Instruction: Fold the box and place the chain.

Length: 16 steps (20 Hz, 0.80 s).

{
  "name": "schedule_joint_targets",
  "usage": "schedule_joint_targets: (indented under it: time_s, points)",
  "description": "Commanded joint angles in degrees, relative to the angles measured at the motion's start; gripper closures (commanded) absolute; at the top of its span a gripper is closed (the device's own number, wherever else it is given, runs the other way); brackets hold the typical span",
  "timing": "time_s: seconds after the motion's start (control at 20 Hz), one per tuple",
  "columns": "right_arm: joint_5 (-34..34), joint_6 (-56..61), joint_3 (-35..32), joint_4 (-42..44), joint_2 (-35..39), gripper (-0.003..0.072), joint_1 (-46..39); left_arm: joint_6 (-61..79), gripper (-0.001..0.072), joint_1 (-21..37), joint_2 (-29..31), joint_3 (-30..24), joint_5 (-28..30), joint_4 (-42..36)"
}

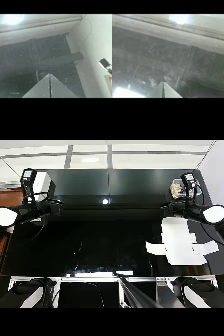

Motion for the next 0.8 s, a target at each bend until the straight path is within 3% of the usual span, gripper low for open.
schedule_joint_targets:
  time_s: [0.0,0.55,0.75]
  points:
    - [0.0,0.0,0.0,0.0,0.0,0.0668,0.0,0.0,0.0679,0.0,0.0,0.0,0.0,0.0]
    - [0.0,0.0,0.0,0.2,0.0,0.0668,0.0,0.0,0.0679,0.0,0.0,0.0,0.0,0.0]
    - [-0.5,0.0,0.0,10.7,0.0,0.0668,0.0,0.0,0.0679,0.0,0.0,0.0,1.3,0.0]
